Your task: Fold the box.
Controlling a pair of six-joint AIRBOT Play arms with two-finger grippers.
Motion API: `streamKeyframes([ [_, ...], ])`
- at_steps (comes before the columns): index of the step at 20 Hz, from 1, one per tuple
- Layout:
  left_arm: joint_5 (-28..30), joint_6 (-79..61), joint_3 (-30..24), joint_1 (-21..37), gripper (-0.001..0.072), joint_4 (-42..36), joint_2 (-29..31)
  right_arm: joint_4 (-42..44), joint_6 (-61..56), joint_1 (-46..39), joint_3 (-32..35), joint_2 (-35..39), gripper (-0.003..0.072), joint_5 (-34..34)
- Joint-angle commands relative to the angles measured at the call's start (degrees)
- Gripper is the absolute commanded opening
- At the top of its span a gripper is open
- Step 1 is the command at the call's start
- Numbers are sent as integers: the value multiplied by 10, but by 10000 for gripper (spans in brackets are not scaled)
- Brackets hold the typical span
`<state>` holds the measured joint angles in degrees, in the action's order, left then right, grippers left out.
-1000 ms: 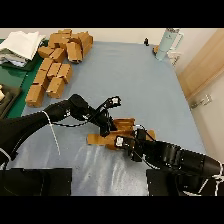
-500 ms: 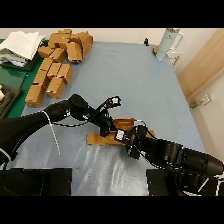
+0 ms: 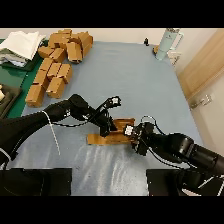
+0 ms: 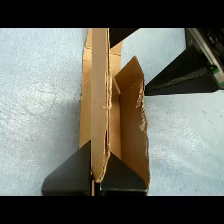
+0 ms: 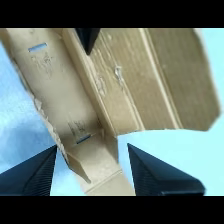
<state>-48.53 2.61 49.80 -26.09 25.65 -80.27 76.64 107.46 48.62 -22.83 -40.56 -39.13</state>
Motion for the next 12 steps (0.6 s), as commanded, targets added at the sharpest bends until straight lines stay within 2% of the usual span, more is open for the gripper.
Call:
streamKeyframes([
  [1, 0, 0, 0, 0, 13, 0, 0, 188, 279, -85, 6, 10, 720, 35],
  [4, 0, 0, 0, 0, 13, 0, 0, 316, 432, -154, 6, -4, 720, 35],
  [9, 0, 0, 0, 0, 13, 0, 0, 465, 612, -230, -2, -99, 720, 20],
  [12, 0, 0, 0, 0, 13, 0, 0, 473, 632, -231, -19, -150, 720, 5],
])
